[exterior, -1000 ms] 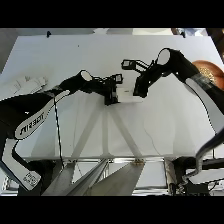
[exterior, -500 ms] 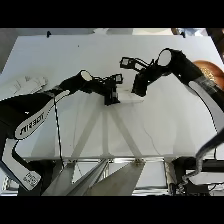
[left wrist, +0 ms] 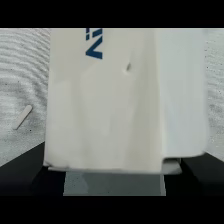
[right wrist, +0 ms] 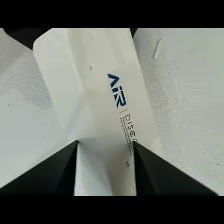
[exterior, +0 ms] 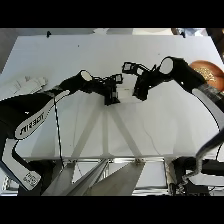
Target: Fold the box and place the chain.
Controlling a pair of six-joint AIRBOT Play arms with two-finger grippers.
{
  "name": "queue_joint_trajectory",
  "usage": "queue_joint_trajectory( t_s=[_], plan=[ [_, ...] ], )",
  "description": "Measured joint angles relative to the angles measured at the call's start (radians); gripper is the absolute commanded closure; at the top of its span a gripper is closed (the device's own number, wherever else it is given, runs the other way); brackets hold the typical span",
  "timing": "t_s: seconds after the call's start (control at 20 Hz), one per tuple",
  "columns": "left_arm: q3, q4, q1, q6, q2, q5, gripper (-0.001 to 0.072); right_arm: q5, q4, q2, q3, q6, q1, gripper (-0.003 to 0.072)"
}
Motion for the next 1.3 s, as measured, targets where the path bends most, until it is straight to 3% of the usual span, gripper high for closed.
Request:
queue_joint_trajectory(
  t_s=[0.15, 0.25, 0.7, 0.75, 0.85, 1.3],
  plan=[
    [0.000, 0.000, 0.000, 0.000, 0.000, 0.000, 0.0496, -0.064, 0.000, 0.009, -0.024, 0.000, 0.000, 0.0385],
    [0.000, 0.000, 0.000, 0.000, 0.000, 0.000, 0.0496, -0.089, 0.000, 0.013, -0.032, 0.000, 0.000, 0.0447],
    [0.000, 0.000, 0.000, 0.000, 0.000, 0.000, 0.0496, -0.082, 0.006, 0.018, -0.082, -0.004, 0.000, 0.0447],
    [0.000, 0.000, 0.000, 0.000, 0.000, 0.000, 0.0496, -0.083, 0.007, 0.018, -0.097, -0.005, 0.000, 0.0430],
    [0.000, 0.000, 0.000, 0.000, 0.000, 0.000, 0.0496, -0.081, 0.012, 0.016, -0.119, -0.001, 0.000, 0.0261],
    [-0.001, 0.001, -0.001, 0.001, 0.000, -0.010, 0.0496, -0.031, 0.019, 0.073, -0.145, 0.004, 0.000, 0.0257]
  ],
)
